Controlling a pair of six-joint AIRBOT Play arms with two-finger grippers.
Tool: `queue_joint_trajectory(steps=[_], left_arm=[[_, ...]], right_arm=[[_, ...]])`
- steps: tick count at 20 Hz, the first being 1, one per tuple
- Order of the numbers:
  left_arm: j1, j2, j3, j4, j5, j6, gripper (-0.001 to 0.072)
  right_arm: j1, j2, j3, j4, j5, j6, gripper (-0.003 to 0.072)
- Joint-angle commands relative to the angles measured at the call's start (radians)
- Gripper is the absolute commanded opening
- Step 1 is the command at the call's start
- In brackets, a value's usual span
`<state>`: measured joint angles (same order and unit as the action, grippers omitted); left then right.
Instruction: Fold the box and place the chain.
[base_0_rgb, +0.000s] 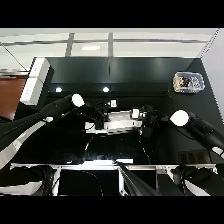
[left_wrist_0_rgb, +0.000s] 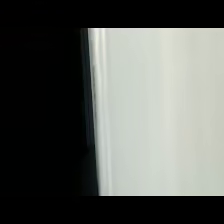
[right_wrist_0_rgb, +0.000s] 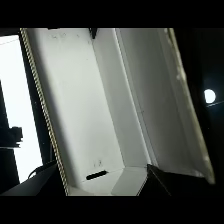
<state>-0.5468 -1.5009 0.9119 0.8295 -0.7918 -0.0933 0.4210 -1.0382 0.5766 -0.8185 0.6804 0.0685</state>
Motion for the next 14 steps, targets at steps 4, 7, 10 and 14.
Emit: queue_joint_trajectory(steps=[4,7,10,14], left_arm=[[0.000,0.000,0.000,0.001,-0.001,0.001,0.0027],[0.000,0.001,0.000,0.001,0.001,0.001,0.0027],[0.000,0.002,0.002,0.004,0.002,0.001,0.0027],[0.000,0.002,0.005,0.004,0.003,0.001,0.0028]], right_arm=[[-0.083,0.000,0.004,0.103,0.003,-0.079,0.0637],[-0.097,-0.014,0.004,0.203,0.052,-0.165,0.0637],[-0.095,-0.045,0.003,0.244,0.084,-0.209,0.0637],[-0.095,-0.075,0.003,0.246,0.123,-0.216,0.0637]])
